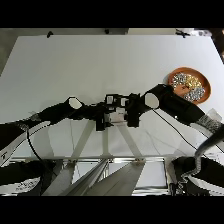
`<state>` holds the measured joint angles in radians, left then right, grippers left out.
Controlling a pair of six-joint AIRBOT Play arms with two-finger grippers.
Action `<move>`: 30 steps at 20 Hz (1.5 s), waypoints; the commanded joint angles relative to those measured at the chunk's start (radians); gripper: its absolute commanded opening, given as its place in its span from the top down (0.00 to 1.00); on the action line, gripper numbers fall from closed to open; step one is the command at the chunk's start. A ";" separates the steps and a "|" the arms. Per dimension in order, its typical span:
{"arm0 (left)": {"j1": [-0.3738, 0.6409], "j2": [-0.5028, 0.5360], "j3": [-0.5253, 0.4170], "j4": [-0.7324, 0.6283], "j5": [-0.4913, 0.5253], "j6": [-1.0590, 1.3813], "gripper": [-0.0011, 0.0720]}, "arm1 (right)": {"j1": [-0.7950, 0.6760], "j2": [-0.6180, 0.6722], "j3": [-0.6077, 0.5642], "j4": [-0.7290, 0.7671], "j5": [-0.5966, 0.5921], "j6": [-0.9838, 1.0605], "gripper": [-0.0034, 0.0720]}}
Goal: Fold the box and place the chain.
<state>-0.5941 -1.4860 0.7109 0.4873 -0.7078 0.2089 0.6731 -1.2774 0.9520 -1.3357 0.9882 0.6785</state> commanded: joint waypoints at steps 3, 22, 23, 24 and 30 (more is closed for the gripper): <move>0.000 0.001 0.000 0.000 0.000 0.000 0.45 | 0.000 0.000 -0.018 0.008 0.018 0.003 0.54; 0.000 0.001 0.000 0.000 0.000 0.000 0.45 | -0.136 0.195 -0.113 0.341 -0.042 0.150 0.94; 0.000 0.001 0.000 0.000 0.000 0.000 0.45 | -0.148 0.195 -0.150 0.425 -0.083 0.095 0.94; 0.000 0.001 0.000 0.000 0.000 0.000 0.45 | -0.157 0.195 -0.189 0.508 -0.128 0.043 0.94; 0.000 0.001 0.000 0.000 0.000 0.000 0.45 | -0.175 0.193 -0.349 0.765 -0.235 -0.153 0.94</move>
